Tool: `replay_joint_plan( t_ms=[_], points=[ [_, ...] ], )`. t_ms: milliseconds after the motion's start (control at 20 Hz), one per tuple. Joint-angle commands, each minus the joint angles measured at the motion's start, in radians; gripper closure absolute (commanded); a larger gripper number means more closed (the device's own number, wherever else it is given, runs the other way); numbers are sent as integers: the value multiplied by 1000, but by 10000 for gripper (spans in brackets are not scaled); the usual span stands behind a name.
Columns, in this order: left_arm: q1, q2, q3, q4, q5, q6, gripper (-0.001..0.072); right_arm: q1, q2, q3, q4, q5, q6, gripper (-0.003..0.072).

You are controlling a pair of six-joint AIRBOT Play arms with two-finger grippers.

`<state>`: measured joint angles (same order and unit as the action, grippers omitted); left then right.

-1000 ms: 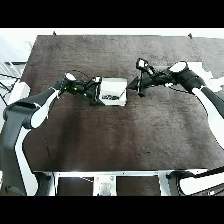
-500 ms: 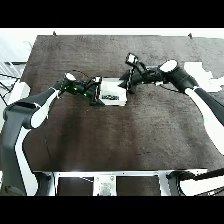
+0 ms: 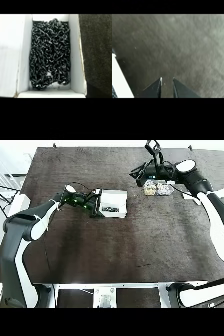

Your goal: Fold the box and place the chain.

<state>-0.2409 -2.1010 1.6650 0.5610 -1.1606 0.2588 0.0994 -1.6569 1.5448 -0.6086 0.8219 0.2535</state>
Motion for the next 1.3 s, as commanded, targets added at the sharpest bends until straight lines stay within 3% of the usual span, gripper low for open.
replay_joint_plan(
  t_ms=[0, 500, 650, 700, 1000, 1250],
  points=[
    [1, 0, 0, 0, 0, 0, 82, -7, -85, 14, 3, 70, 24, 507],
    [1, 0, 0, 0, 0, 0, 82, 51, -127, 24, -25, 409, 59, 450],
    [0, 0, 0, 0, 0, 0, 82, 86, -126, 25, -100, 417, 68, 449],
    [1, 0, 0, 0, 0, 0, 82, 96, -126, 25, -109, 417, 66, 416],
    [0, 0, 0, 0, 0, 0, 82, 127, -127, 25, -111, 321, 49, 412],
    [1, 0, 0, 0, 0, 0, 82, 146, -128, 25, -137, 327, 48, 389]
  ],
)
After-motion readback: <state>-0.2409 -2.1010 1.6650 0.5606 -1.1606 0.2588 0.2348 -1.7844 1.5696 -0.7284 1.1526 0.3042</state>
